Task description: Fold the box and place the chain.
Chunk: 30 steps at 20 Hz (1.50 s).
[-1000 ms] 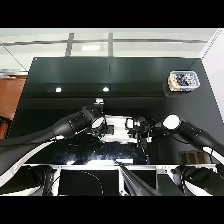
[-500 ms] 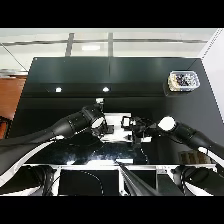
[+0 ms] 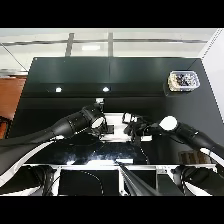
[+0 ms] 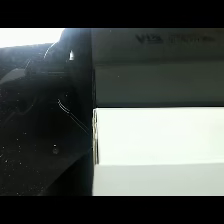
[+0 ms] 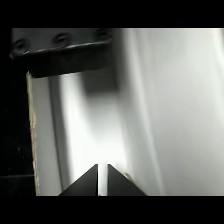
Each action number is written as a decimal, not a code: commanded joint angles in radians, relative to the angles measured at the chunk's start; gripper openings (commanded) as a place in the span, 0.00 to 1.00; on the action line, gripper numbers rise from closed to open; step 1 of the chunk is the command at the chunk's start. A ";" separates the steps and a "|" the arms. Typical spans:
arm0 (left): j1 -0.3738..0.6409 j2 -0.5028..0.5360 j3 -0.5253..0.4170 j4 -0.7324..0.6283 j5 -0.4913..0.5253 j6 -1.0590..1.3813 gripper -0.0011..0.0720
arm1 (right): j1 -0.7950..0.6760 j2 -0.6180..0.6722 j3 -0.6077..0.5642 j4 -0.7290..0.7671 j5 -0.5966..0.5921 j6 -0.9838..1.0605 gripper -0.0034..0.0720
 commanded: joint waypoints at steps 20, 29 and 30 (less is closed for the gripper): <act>0.000 0.000 0.000 0.003 -0.007 0.002 0.05 | -0.509 -0.093 -0.119 0.045 0.380 1.017 0.10; 0.000 0.000 0.000 0.003 -0.008 0.002 0.05 | -0.363 -0.095 0.027 0.109 0.511 0.915 0.88; 0.000 0.000 0.000 0.003 -0.007 0.001 0.05 | -0.340 -0.095 0.034 0.109 0.499 0.915 0.88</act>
